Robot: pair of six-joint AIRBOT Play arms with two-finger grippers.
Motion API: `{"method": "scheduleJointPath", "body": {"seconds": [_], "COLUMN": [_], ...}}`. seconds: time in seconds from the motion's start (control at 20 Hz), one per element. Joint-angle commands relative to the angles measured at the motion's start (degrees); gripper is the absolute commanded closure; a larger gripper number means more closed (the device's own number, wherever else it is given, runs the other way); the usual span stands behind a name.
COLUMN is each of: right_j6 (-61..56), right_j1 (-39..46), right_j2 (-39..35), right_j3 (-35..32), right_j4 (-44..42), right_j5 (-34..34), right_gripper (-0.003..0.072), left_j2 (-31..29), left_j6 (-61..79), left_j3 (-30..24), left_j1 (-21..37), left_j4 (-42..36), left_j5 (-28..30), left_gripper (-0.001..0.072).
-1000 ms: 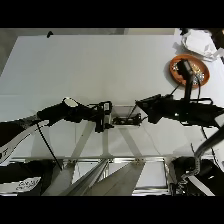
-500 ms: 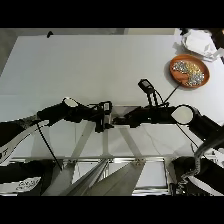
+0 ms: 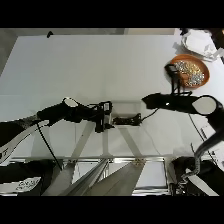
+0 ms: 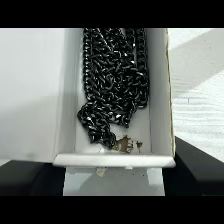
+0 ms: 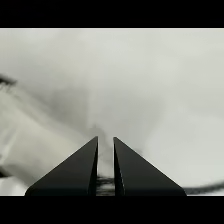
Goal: Fold the box and place the chain.
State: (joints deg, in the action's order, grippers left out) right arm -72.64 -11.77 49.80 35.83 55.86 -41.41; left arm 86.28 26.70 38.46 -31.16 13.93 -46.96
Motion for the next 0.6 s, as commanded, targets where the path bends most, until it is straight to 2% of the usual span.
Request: {"method": "scheduleJointPath", "body": {"seconds": [0.0, 0.1, 0.25, 0.4, 0.55], "right_j6": [-13.7, -18.2, -19.9, -25.5, -26.2], "right_j1": [10.2, 13.9, 16.8, 17.9, 17.9], "right_j2": [-0.9, 0.2, 4.3, 11.9, 18.9], "right_j3": [1.0, 1.0, 1.0, 1.0, 1.3], "right_j4": [23.0, 31.2, 33.7, 37.3, 38.6], "right_j5": [1.2, 3.7, 9.2, 12.4, 17.8], "right_gripper": [0.0557, 0.0362, 0.0362, 0.0362, 0.0362], "left_j2": [0.0, 0.0, 0.0, 0.0, 0.0], "left_j6": [0.0, 0.0, 0.0, 0.0, 0.0], "left_j3": [0.0, 0.0, 0.0, 0.0, 0.0], "left_j1": [0.0, 0.0, 0.0, 0.0, 0.0], "left_j4": [0.0, 0.0, 0.0, 0.0, 0.0], "left_j5": [0.0, 0.0, 0.0, 0.0, 0.0], "left_gripper": [0.0384, 0.0384, 0.0384, 0.0384, 0.0384]}}
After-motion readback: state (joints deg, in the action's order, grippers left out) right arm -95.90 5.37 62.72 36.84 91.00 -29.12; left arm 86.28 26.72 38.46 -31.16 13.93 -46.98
